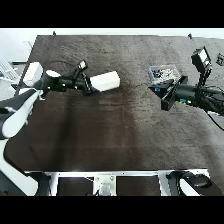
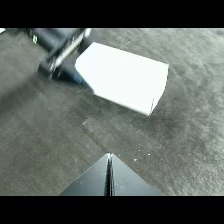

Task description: Fold the box and place the chain.

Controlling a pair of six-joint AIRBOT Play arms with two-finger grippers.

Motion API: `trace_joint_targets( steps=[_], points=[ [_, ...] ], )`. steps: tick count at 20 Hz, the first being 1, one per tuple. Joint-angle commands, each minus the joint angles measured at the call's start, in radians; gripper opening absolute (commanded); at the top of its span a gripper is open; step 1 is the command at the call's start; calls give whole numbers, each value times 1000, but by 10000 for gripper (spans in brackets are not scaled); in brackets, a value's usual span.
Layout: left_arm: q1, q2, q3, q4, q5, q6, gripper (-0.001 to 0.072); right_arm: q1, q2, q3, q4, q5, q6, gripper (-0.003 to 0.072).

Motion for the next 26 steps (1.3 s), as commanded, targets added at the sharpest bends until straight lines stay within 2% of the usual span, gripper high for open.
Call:
trace_joint_targets(
  steps=[1,2,5,6,7,11,15,16,18,22,26],
  points=[
    [54,163,-67,69,220,-232,16,-4,8,-13,-2,-4,5,9],
    [70,217,-119,74,302,-274,16,-4,8,-14,-2,-4,5,9],
    [111,376,-307,74,633,-351,17,-4,8,-26,-2,-5,5,9],
    [135,414,-354,74,703,-392,17,-4,7,-29,-2,-5,5,9],
    [163,443,-387,74,718,-433,18,-4,6,-33,-2,-5,5,9],
    [308,530,-469,123,562,-546,18,-5,6,-47,-2,-8,5,9],
    [398,605,-509,322,549,-710,18,-5,6,-59,-1,-18,5,9],
    [418,606,-509,335,566,-731,18,-5,6,-65,0,-24,5,9],
    [459,583,-496,338,576,-718,17,-5,4,-76,8,-28,5,9],
    [528,449,-394,349,521,-633,18,-4,4,-86,29,-43,5,9],
    [531,332,-288,359,525,-546,18,-4,3,-86,41,-47,5,9]
  ],
)
